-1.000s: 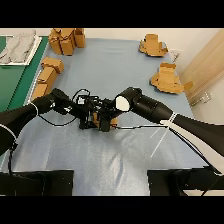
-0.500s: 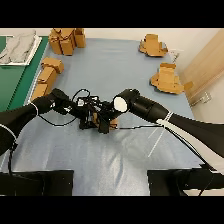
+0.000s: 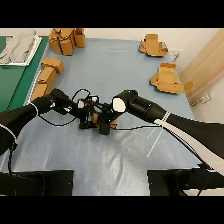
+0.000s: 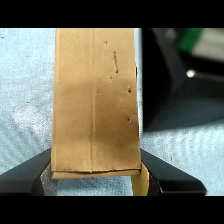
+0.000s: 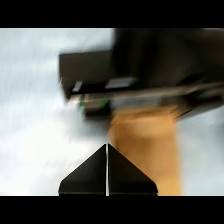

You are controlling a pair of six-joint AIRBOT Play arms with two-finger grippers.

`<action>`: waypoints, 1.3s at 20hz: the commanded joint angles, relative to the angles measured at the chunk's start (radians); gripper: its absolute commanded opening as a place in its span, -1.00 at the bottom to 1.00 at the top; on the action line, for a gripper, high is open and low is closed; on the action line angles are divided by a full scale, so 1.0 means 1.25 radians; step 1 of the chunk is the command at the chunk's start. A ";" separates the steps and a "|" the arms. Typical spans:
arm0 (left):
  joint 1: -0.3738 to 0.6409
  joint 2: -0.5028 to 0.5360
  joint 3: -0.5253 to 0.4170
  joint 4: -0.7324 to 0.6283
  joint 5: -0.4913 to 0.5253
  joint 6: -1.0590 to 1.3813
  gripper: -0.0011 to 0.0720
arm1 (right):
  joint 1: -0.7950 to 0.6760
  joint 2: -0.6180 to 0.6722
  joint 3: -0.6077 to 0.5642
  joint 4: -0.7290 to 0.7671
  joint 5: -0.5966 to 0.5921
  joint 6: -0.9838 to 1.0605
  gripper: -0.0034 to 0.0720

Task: Fold the box.

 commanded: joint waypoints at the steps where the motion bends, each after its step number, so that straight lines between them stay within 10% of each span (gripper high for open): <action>1: 0.000 -0.001 0.000 0.001 0.000 0.002 -0.19 | -0.001 -0.002 0.002 0.002 -0.009 0.002 -0.88; 11: 0.000 -0.001 0.000 0.001 0.001 0.002 -0.19 | -0.001 0.131 -0.036 0.015 -0.054 0.109 -0.89; 17: 0.000 -0.001 0.000 0.001 0.000 0.002 -0.19 | -0.001 0.362 -0.418 -0.088 -0.558 0.461 -0.90; 26: 0.000 -0.001 0.000 -0.005 0.008 0.003 -0.19 | 0.002 0.259 -0.430 -0.226 -0.561 0.569 -0.90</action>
